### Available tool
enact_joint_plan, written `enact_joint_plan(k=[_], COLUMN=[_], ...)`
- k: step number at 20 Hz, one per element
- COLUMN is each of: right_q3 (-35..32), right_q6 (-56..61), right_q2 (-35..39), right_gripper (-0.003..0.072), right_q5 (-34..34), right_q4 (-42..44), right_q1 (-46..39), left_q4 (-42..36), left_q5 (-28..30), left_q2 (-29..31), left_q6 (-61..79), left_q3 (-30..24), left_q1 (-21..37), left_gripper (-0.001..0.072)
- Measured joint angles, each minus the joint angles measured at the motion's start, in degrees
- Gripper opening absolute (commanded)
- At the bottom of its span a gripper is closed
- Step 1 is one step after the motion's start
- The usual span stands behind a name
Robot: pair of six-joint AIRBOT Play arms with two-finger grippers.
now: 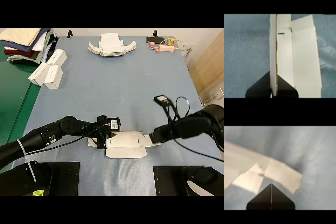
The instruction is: Fold the box.
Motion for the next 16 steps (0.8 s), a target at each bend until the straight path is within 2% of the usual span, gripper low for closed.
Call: enact_joint_plan(k=[2,4,5,9,13,16], right_q3=[-1.92,-4.17,-5.33,-8.63,-9.68,-9.94], right_q6=[-2.03,-5.18,-6.82,-10.32,-8.85,-3.78], right_q2=[3.54,6.1,6.73,4.48,-2.75,-7.41], right_gripper=[0.0012,0.0519,0.0589,0.0586,0.0584,0.0583], right_q5=[-2.47,-2.73,-1.64,7.78,16.55,20.04], right_q4=[1.09,1.4,0.72,-8.09,-19.74,-26.6], right_q1=[8.24,17.73,22.53,35.63,39.85,40.81], left_q4=[0.0,0.0,0.0,-0.02,-0.02,-0.02], left_q5=[0.0,0.0,0.0,-0.02,-0.02,-0.02], left_q2=[0.0,0.0,0.0,0.0,0.0,0.0], left_q6=[0.0,0.0,0.0,-0.02,-0.02,-0.02], left_q3=[0.0,0.0,0.0,0.0,0.0,0.0], left_q1=[0.0,0.0,0.0,0.0,0.0,0.0], left_gripper=[0.0013,0.0013,0.0013,0.0013,0.0013,0.0013])
